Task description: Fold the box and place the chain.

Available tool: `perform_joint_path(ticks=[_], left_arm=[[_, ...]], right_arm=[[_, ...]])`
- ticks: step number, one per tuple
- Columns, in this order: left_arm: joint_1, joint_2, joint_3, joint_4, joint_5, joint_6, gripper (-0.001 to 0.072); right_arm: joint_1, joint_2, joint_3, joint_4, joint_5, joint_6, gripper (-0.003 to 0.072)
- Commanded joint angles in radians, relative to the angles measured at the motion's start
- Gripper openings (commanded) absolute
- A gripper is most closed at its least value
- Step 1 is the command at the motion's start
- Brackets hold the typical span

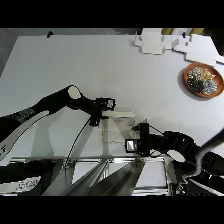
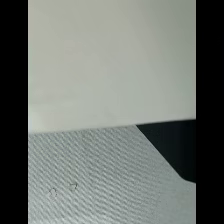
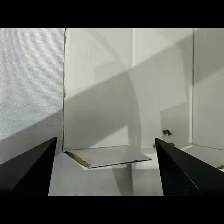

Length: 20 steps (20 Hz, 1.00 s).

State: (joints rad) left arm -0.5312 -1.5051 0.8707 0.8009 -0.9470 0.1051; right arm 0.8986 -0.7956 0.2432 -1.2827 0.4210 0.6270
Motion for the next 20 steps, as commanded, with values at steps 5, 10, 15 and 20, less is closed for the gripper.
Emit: perform_joint_path(ticks=[5, 10, 15, 20], left_arm=[[0.000, 0.000, 0.000, 0.000, 0.001, 0.000, 0.0010], [0.000, 0.000, 0.000, 0.000, 0.001, 0.000, 0.0010], [0.000, 0.000, 0.000, 0.000, 0.000, 0.000, 0.0010], [0.000, 0.000, 0.000, 0.000, 0.000, 0.000, 0.0010]], right_arm=[[-0.018, -0.006, 0.000, 0.109, -0.021, -0.067, 0.0688], [-0.074, -0.006, 0.014, 0.238, -0.016, -0.253, 0.0688], [-0.135, -0.006, 0.053, 0.272, -0.009, -0.322, 0.0688], [-0.217, -0.006, 0.079, 0.275, 0.044, -0.322, 0.0688]])
